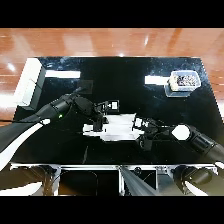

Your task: Fold the box and place the chain.

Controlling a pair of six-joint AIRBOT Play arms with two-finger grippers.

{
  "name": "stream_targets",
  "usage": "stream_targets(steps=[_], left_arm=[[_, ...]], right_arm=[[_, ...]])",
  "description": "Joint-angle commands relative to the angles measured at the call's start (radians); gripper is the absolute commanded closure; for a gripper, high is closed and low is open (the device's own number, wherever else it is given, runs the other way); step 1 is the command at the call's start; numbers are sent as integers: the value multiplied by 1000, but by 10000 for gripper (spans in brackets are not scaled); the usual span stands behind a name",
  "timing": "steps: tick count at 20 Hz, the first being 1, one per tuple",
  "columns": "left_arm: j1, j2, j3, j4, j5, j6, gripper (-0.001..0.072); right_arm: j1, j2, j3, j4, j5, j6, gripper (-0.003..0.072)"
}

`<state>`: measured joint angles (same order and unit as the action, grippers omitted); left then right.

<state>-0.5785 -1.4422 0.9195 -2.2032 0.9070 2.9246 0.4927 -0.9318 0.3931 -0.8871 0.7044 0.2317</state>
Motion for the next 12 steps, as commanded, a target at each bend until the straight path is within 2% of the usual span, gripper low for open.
stream_targets(steps=[1,5,12], left_arm=[[5,0,0,2,-1,0,685],[7,0,0,3,0,0,686],[7,0,0,3,2,0,686]], right_arm=[[14,1,4,23,-36,11,-22],[12,2,8,-66,-95,11,-23],[12,2,56,-66,-119,-31,-22]])
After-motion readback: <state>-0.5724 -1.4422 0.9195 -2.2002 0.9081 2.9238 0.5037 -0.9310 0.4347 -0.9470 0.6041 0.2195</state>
